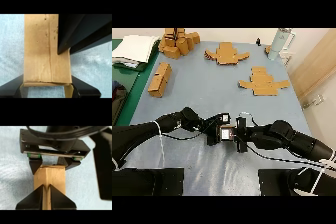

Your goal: Fold the box.

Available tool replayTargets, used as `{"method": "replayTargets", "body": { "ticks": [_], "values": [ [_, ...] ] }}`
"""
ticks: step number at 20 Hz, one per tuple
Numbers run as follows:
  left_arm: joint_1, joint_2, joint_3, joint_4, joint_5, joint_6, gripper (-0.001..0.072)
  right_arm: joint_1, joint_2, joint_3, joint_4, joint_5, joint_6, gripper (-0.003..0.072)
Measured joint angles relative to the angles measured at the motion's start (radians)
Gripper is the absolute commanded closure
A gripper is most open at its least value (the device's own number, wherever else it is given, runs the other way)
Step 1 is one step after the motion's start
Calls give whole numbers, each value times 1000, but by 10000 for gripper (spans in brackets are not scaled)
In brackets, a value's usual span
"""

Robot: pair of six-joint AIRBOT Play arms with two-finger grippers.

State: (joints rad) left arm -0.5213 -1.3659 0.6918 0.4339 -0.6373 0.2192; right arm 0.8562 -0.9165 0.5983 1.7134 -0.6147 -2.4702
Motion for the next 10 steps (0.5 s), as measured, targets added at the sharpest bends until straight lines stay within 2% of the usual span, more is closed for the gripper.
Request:
{"method": "replayTargets", "body": {
  "ticks": [10],
  "values": [
    [0, 0, 0, 1, -1, 0, 220, 0, 12, 14, -1, 0, 0, 600]
  ]
}}
